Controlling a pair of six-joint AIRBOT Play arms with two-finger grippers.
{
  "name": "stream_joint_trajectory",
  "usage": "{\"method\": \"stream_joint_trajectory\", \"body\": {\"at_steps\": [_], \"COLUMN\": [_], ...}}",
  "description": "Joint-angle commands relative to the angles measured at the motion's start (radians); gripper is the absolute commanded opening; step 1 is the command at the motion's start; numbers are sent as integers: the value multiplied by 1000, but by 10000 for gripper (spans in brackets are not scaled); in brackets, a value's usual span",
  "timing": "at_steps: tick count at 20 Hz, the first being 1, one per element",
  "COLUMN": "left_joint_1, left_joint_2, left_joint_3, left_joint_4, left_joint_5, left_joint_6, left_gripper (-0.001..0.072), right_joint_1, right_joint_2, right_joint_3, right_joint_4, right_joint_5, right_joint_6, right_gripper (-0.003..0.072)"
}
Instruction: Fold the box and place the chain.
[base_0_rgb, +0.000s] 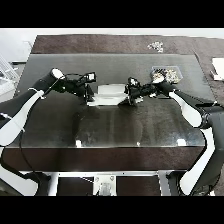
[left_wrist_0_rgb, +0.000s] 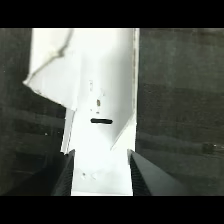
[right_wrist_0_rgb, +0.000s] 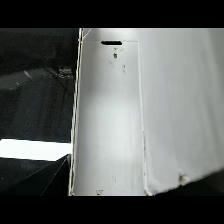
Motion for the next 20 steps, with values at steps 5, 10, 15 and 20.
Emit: {"method": "stream_joint_trajectory", "body": {"at_steps": [5,10,15,20], "left_joint_1": [0,0,0,0], "left_joint_2": [-1,-1,-1,-8], "left_joint_3": [0,0,0,0], "left_joint_4": [85,78,-21,-19], "left_joint_5": [30,70,57,-1], "left_joint_6": [-14,-18,16,13], "left_gripper": [397,398,398,397], "right_joint_1": [0,1,1,1], "right_joint_2": [0,0,0,0], "right_joint_3": [0,0,0,0], "right_joint_4": [0,0,0,0], "right_joint_5": [0,0,0,0], "right_joint_6": [0,0,0,0], "right_gripper": [476,476,476,476]}}
